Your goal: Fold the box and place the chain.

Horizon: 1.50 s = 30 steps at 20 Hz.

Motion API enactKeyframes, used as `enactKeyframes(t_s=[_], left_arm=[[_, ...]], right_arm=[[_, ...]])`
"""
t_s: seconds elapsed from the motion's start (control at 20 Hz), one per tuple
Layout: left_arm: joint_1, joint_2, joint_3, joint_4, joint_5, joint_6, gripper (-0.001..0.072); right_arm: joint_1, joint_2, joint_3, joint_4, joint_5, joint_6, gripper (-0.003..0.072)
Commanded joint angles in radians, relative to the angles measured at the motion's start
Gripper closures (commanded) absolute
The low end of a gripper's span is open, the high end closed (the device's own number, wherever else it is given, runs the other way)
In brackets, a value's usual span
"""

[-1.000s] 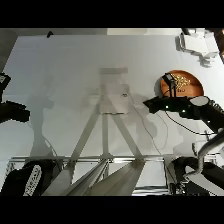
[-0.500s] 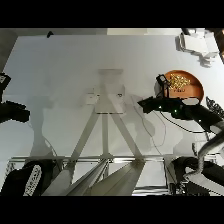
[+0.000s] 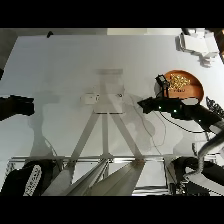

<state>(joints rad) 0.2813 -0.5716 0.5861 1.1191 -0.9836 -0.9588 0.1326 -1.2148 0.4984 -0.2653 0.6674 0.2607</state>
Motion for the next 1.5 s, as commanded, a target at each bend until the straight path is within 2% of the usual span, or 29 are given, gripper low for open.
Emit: enactKeyframes(t_s=[0.0, 0.45, 0.65, 0.75, 0.8, 0.9, 0.95, 1.05, 1.15, 1.3, 1.35, 1.45], left_arm=[[0.0, 0.001, 0.0, -0.134, -0.081, -0.014, 0.0697], [0.0, 0.001, 0.0, -0.309, -0.107, -0.014, 0.0696], [0.0, 0.001, 0.0, -0.288, -0.111, -0.004, 0.069], [-0.001, 0.0, 0.0, -0.219, -0.113, 0.089, 0.0481], [-0.001, 0.001, 0.0, -0.155, -0.111, 0.108, 0.0515], [-0.018, -0.017, 0.0, -0.041, -0.082, 0.105, 0.0512], [-0.045, -0.038, 0.0, -0.026, -0.047, 0.096, 0.0485], [-0.123, -0.112, 0.013, -0.074, -0.002, 0.096, 0.0398], [-0.233, -0.255, 0.074, -0.098, -0.005, 0.099, 0.0359], [-0.359, -0.507, 0.241, -0.108, -0.053, 0.171, 0.0343], [-0.38, -0.594, 0.308, -0.142, -0.074, 0.231, 0.0269], [-0.404, -0.746, 0.43, -0.24, -0.099, 0.372, 0.0269]], right_arm=[[0.001, -0.001, -0.001, 0.0, 0.001, 0.0, 0.0677], [0.001, -0.001, -0.001, 0.0, 0.001, 0.0, 0.0677], [0.001, -0.001, -0.001, 0.0, 0.001, 0.0, 0.0677], [0.001, -0.001, -0.001, 0.0, 0.001, 0.0, 0.0677], [0.001, -0.001, -0.001, 0.0, 0.001, 0.0, 0.0677], [0.001, -0.001, -0.001, 0.0, 0.001, 0.0, 0.0677], [0.001, -0.001, -0.001, 0.0, 0.001, 0.0, 0.0677], [0.001, -0.001, -0.001, 0.0, 0.001, 0.0, 0.0677], [0.001, -0.001, -0.001, 0.0, 0.001, 0.0, 0.0677], [0.001, -0.001, -0.001, 0.0, 0.001, 0.0, 0.0677], [0.001, -0.001, -0.001, 0.0, 0.001, 0.0, 0.0677], [0.001, -0.001, -0.001, 0.0, 0.001, 0.0, 0.0677]])
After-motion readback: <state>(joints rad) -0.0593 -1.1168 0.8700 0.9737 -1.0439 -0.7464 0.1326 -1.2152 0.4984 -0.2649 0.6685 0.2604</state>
